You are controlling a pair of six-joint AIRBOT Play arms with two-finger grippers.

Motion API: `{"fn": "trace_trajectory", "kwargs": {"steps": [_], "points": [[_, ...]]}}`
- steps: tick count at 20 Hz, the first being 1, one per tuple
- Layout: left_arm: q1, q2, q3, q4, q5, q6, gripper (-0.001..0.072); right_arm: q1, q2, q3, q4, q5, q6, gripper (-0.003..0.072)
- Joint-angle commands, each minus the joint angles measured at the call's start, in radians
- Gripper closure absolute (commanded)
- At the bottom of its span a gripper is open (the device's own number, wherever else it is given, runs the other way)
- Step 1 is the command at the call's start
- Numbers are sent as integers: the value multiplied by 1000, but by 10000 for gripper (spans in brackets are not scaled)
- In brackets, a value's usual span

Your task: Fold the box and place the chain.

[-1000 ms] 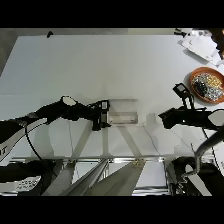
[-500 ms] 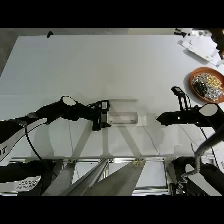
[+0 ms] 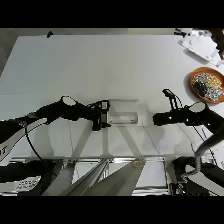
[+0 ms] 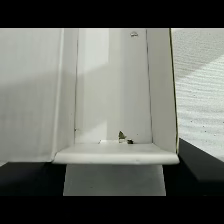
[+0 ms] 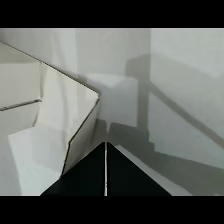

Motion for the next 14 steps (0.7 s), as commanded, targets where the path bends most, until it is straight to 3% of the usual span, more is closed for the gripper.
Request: {"fn": "trace_trajectory", "kwargs": {"steps": [1, 4, 5, 6, 7, 9, 11, 14], "points": [[0, 0, 0, 0, 0, 0, 384, 24, -32, 0, 89, -3, -42, 671], [0, 0, 0, 0, 0, 0, 384, 24, -26, 3, 148, 57, -83, 671], [0, 0, 0, 0, 0, 0, 384, 24, -21, 9, 151, 58, -80, 630], [0, 0, 0, 0, 1, 0, 384, 24, -17, 19, 151, 66, -67, 532], [0, 0, 0, 0, 0, 0, 384, 24, -17, 34, 151, 81, -54, 480], [0, 0, 0, 0, 0, 0, 384, 24, -17, 64, 182, 126, -55, 479], [0, 0, 0, 0, 0, 0, 384, 24, -17, 76, 238, 151, -55, 360], [0, 0, 0, 0, 0, 0, 384, 24, -21, 75, 247, 179, -55, 333]]}}
